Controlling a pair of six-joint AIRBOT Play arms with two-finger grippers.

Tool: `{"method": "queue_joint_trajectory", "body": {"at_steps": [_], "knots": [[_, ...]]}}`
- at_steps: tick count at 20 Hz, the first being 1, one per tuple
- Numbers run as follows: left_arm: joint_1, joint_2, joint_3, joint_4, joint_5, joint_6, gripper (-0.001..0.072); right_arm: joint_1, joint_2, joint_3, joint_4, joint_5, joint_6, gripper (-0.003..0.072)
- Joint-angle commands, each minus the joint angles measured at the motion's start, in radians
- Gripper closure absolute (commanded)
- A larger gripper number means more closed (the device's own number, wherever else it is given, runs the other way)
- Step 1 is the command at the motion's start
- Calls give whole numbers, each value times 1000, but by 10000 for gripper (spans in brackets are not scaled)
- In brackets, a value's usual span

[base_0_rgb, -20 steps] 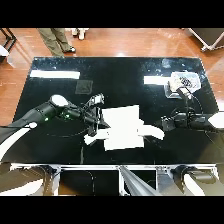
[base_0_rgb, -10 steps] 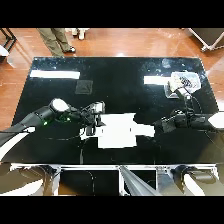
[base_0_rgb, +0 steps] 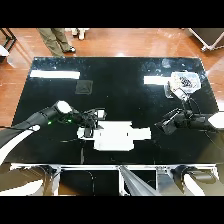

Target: Fold the box and place the chain.

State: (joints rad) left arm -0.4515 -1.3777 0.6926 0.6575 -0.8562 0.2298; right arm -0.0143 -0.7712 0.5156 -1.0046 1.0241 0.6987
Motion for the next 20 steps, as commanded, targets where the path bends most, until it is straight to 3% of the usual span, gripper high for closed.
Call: {"method": "queue_joint_trajectory", "body": {"at_steps": [1,3,8,10,20], "knots": [[-2,-5,1,10,-2,-2,689,0,1,1,59,-13,-11,-17],[-2,-5,1,10,-1,-2,689,0,1,1,136,-14,-11,-16],[-2,-6,1,12,0,-5,689,89,0,-19,97,103,-138,-17],[-2,-6,1,12,-1,-8,689,172,0,-42,95,95,-170,-17],[-2,-8,1,15,-1,-56,689,571,-3,-179,61,-190,-357,-16]]}}
